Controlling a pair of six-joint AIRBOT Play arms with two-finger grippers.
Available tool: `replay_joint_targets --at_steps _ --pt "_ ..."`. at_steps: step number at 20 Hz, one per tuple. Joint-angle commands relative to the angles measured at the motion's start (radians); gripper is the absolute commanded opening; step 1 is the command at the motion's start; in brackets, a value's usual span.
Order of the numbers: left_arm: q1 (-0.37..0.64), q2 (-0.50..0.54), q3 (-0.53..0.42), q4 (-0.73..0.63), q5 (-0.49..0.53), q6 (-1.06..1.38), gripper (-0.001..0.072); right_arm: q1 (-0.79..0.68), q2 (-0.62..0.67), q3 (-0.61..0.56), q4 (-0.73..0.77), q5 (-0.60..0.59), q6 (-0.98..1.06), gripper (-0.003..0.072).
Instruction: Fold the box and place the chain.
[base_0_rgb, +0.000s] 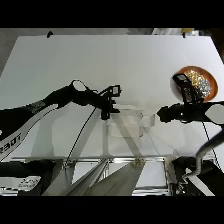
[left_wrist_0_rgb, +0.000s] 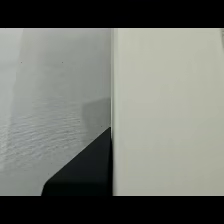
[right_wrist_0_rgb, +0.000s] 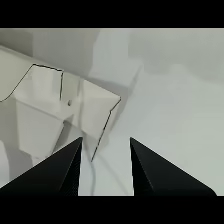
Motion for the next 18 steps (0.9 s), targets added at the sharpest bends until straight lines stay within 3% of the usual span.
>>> replay_joint_targets --at_steps 1,10,18 --pt "-0.006 -0.024 0.001 -0.001 0.020 0.004 0.0002 0.000 0.001 0.001 -0.017 -0.006 -0.035 0.0340" --pt "-0.010 -0.037 0.001 -0.027 0.030 0.000 0.0003 0.000 0.001 0.001 -0.017 -0.006 -0.061 0.0339" --pt "-0.010 -0.037 0.001 -0.027 0.029 0.000 0.0009 0.001 0.001 0.001 0.003 0.022 -0.243 0.0338"
